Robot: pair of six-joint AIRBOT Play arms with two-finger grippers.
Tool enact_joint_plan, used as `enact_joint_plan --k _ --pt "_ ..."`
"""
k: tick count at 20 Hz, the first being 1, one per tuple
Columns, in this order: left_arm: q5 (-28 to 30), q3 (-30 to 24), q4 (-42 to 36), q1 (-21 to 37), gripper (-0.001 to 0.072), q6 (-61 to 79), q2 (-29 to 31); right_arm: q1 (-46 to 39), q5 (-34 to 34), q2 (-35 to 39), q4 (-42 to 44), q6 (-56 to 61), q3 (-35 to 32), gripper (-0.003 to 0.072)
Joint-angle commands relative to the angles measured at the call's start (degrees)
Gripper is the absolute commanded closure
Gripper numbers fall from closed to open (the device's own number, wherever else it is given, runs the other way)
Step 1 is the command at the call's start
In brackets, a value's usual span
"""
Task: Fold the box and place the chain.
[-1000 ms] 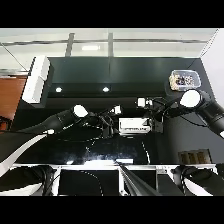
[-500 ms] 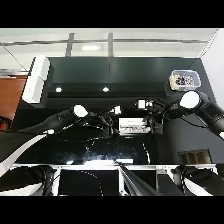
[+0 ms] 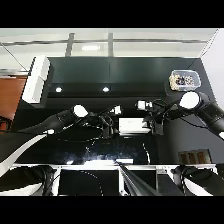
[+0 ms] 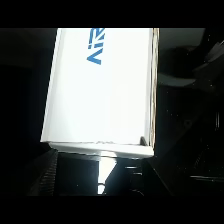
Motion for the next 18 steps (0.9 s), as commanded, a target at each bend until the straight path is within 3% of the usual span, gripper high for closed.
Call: enact_joint_plan --k 1,18 --pt "0.0 0.0 0.0 0.0 0.0368 0.0 0.0 0.1 0.0 0.0 0.1 0.0 0.0 0.0436" --pt "0.0 0.0 0.0 0.0 0.0367 0.0 0.0 0.1 -1.1 -0.2 0.0 0.0 -2.8 0.0437"
